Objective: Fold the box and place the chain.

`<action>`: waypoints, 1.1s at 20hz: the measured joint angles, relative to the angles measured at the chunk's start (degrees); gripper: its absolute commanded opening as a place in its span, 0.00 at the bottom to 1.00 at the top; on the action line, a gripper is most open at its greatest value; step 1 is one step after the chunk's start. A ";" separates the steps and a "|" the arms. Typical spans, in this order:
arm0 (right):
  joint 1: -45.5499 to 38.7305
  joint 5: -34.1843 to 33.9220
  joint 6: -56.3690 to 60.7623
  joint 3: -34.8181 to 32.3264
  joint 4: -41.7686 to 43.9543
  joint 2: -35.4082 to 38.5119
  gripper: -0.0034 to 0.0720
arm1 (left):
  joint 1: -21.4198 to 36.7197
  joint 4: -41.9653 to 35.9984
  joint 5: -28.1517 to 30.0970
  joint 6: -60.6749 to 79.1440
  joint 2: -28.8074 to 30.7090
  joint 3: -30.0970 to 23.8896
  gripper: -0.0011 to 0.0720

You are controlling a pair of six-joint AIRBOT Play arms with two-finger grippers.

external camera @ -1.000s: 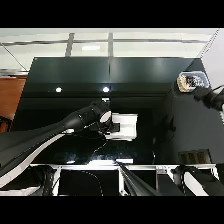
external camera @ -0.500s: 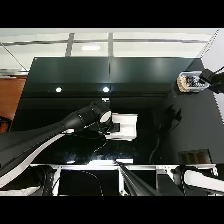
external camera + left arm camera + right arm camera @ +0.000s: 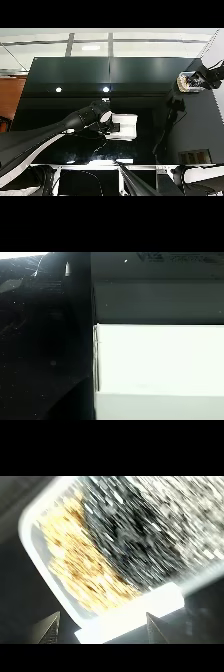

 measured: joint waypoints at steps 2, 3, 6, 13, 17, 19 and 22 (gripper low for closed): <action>0.26 0.02 3.28 2.23 1.55 -2.16 0.88 | 0.00 0.02 -0.02 0.00 -0.07 0.00 0.05; 0.48 0.13 5.35 3.13 1.95 -3.17 0.88 | 0.00 0.00 -0.02 0.00 -0.07 0.00 0.05; 0.83 0.44 11.61 4.68 2.93 -5.53 0.88 | 0.00 0.02 0.00 0.00 -0.07 -0.02 0.05; 1.92 -1.07 19.23 5.49 3.37 -8.68 0.87 | 0.00 0.04 0.04 0.00 -0.07 -0.02 0.05; 2.58 -3.02 20.35 5.55 3.43 -10.14 0.87 | 0.00 0.02 0.02 0.00 -0.07 -0.02 0.05; 2.82 -3.63 20.55 5.62 3.52 -10.84 0.82 | 0.00 0.04 0.02 0.00 -0.07 -0.02 0.05; 3.10 -4.09 20.76 5.62 3.52 -11.72 0.79 | 0.00 0.02 0.02 -0.02 -0.07 -0.02 0.05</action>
